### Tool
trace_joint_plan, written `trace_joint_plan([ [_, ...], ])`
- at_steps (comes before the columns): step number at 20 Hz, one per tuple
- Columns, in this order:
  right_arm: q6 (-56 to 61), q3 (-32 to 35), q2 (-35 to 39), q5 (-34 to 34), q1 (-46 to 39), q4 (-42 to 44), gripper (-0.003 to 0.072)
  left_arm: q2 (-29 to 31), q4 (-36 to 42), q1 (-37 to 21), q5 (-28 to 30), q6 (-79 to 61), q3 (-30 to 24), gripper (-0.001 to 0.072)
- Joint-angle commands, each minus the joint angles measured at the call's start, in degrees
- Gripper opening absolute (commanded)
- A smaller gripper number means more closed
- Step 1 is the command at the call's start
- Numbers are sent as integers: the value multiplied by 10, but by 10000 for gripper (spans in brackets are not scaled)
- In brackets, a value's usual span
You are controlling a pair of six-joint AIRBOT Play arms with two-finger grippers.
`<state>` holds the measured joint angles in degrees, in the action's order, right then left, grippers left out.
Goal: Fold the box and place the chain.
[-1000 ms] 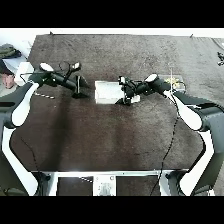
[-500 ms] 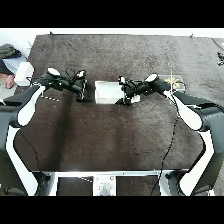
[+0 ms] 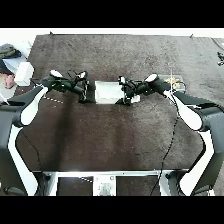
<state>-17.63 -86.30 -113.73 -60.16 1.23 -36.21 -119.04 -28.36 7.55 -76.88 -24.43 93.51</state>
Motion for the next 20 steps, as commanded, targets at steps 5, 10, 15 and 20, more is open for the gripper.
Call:
trace_joint_plan([
  [5,0,0,0,0,0,0,437,-2,-7,20,70,-1,-5,719],
  [10,0,0,0,0,0,0,437,-3,-2,21,69,-1,-5,718],
  [15,0,0,0,0,0,0,437,-20,19,21,46,-20,-5,718],
  [20,0,0,0,0,0,0,437,-20,27,21,42,-27,-5,718],
])
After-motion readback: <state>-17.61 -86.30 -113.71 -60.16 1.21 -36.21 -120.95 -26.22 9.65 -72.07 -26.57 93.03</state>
